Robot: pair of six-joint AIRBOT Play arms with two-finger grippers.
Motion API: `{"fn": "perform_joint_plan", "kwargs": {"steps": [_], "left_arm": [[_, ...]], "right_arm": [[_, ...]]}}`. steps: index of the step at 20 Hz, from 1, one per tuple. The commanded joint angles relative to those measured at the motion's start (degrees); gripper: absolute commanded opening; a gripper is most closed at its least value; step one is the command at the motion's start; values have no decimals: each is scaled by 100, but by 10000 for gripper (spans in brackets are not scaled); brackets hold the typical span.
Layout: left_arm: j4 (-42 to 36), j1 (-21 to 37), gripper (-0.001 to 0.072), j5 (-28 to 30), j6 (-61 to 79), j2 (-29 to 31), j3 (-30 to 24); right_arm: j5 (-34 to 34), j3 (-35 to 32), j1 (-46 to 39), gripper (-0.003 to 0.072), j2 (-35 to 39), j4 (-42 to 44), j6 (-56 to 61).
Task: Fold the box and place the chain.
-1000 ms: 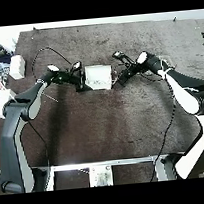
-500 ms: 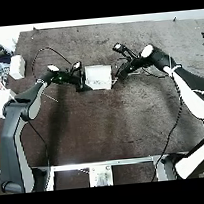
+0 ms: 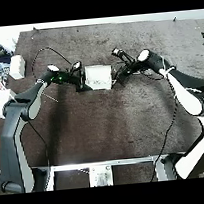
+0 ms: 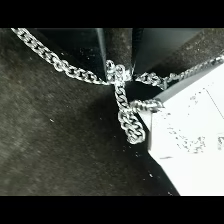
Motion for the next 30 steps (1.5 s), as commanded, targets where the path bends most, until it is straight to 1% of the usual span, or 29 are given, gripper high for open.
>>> {"fn": "perform_joint_plan", "kwargs": {"steps": [1,6,7,12,13,14,17,18,19,22,25,27,30], "left_arm": [[2,2,348,9,0,-2,0],[2,2,347,13,0,-2,0],[2,2,347,13,-2,-2,0],[2,2,347,13,0,-2,0],[2,2,347,13,0,-2,0],[2,2,347,13,-2,-2,0],[2,2,347,13,-2,-2,0],[2,2,347,13,-2,-2,0],[2,2,347,13,-2,-2,0],[2,2,347,13,0,-2,0],[2,2,347,13,0,-2,0],[2,2,347,13,0,-2,0],[2,2,347,13,-2,-2,0]], "right_arm": [[-15,0,2,185,-50,227,-212],[-15,0,2,195,-85,221,-319],[-13,0,2,292,-111,221,-332],[-17,2,2,293,-232,221,-424],[-17,2,2,239,-262,219,-437],[-17,2,2,216,-304,216,-446],[-66,4,2,214,-334,68,-444],[-111,11,2,201,-332,52,-444],[-149,13,0,21,-310,55,-455],[-151,13,2,15,-142,96,-463],[-74,13,2,14,192,98,-461],[195,11,2,15,542,188,-461],[601,13,9,14,1147,793,-463]]}}
